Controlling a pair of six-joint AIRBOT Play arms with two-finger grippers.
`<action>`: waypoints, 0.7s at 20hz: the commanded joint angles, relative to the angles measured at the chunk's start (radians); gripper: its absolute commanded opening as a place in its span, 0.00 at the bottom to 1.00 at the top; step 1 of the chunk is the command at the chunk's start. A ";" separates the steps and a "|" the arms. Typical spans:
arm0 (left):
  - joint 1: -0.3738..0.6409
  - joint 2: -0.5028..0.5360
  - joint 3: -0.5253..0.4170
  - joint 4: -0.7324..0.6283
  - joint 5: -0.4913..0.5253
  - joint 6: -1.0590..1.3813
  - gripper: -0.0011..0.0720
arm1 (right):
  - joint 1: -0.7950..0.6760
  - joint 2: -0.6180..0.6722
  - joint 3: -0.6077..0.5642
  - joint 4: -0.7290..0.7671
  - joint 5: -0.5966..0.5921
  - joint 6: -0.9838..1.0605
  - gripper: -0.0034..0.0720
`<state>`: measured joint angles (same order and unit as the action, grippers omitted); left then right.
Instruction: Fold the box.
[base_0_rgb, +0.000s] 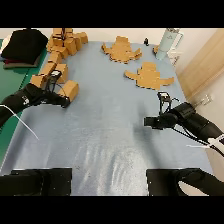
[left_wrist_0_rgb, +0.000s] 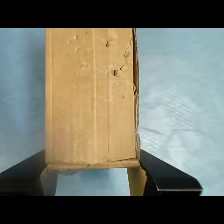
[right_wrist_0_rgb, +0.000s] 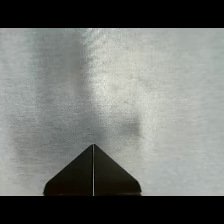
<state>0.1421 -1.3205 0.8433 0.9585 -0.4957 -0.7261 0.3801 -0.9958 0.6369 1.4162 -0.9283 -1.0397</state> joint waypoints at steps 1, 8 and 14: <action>0.094 -0.061 0.026 0.016 0.030 -0.070 0.57 | 0.000 0.000 0.001 -0.003 0.029 0.004 0.05; 0.095 -0.249 0.256 0.016 0.000 -0.157 0.57 | 0.000 0.000 0.001 -0.003 0.046 0.004 0.05; 0.110 -0.347 0.359 0.016 0.003 -0.179 0.57 | 0.000 0.000 0.001 -0.002 0.045 0.004 0.05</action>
<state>0.2432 -1.6276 1.1618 0.9741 -0.4965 -0.8982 0.3801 -0.9958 0.6369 1.4132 -0.8837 -1.0359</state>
